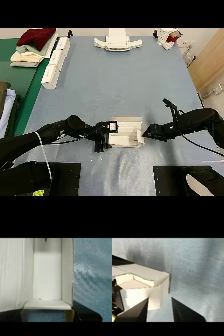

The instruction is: Fold the box.

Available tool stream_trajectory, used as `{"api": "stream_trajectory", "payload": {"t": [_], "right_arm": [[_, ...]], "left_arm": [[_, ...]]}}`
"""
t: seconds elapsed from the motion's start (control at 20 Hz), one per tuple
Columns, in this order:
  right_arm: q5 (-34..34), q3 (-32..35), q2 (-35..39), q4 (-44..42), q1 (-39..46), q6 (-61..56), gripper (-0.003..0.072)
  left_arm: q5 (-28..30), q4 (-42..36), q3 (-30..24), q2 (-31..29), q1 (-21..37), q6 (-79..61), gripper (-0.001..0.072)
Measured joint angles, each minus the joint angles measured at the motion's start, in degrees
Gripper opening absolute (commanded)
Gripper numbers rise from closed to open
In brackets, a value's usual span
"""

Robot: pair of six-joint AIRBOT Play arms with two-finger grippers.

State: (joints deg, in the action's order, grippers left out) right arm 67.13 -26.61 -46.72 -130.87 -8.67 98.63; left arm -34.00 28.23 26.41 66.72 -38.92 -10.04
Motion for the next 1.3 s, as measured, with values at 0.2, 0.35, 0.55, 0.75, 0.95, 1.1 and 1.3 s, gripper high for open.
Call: {"api": "stream_trajectory", "payload": {"t": [0.2, 0.35, 0.55, 0.75, 0.95, 1.1, 1.3], "right_arm": [[-4.48, 0.11, -0.70, 1.60, -7.21, -3.32, 0.0375], [-8.50, -0.26, -1.38, 5.05, -13.11, -7.89, 0.0375], [-11.23, -3.17, -2.89, 15.32, -21.53, -19.67, 0.0375], [-10.67, -7.96, -6.95, 27.58, -30.95, -34.38, 0.0375], [-6.75, -13.38, -13.75, 38.03, -38.56, -47.25, 0.0374], [-4.83, -16.33, -18.23, 42.12, -41.42, -53.40, 0.0374], [-3.61, -17.86, -21.20, 44.54, -42.73, -57.42, 0.0196]], "left_arm": [[0.00, 0.00, 0.00, 0.00, 0.00, 0.00, 0.0524], [0.00, 0.00, 0.00, 0.00, 0.00, 0.00, 0.0523], [0.00, 0.00, 0.00, 0.00, 0.00, 0.00, 0.0524], [0.00, 0.00, 0.00, 0.00, 0.00, -0.02, 0.0524], [0.02, 0.00, 0.00, 0.00, 0.00, 0.00, 0.0524], [0.02, 0.00, 0.00, 0.00, 0.00, 0.00, 0.0523], [0.00, 0.00, 0.00, 0.00, 0.00, 0.00, 0.0524]]}}
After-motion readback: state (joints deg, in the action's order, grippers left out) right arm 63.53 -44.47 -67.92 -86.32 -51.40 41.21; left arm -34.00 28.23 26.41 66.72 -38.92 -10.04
